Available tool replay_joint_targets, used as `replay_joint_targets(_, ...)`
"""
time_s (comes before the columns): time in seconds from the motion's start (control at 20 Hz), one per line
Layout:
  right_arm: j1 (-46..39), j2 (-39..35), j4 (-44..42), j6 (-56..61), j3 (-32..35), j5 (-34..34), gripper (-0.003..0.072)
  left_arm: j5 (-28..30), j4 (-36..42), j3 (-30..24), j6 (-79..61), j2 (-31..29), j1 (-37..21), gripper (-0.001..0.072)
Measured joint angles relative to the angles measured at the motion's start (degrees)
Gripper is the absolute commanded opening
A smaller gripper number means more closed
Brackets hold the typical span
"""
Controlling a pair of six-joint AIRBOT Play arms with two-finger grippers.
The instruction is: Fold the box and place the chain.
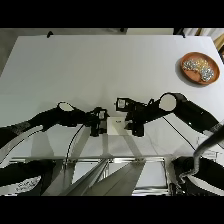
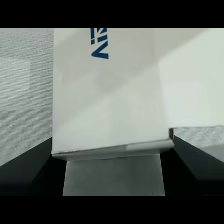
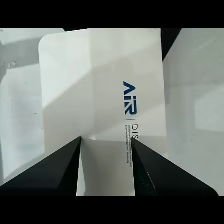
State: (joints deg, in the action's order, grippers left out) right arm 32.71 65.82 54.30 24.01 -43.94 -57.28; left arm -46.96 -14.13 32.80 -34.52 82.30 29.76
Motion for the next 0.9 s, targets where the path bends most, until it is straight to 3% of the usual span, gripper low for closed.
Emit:
replay_joint_targets(0.15,0.4,0.0,1.3,0.7,0.0,0.2,0.0318,0.0,0.0,0.0,0.0,0.0,0.0,0.0212)
replay_joint_targets(0.4,0.6,0.0,2.1,2.2,0.0,1.8,0.0220,0.0,0.0,0.0,0.0,0.0,0.0,0.0212)
replay_joint_targets(0.5,0.6,0.0,2.3,2.7,0.0,2.7,0.0224,0.0,0.0,0.0,0.0,0.0,0.0,0.0212)
replay_joint_targets(0.6,0.6,0.0,2.2,2.9,0.0,2.9,0.0279,0.0,0.0,0.0,0.0,0.0,0.0,0.0212)
replay_joint_targets(0.9,0.7,0.0,1.0,3.0,0.0,0.2,0.0304,0.0,0.0,0.0,0.0,0.0,0.0,0.0212)
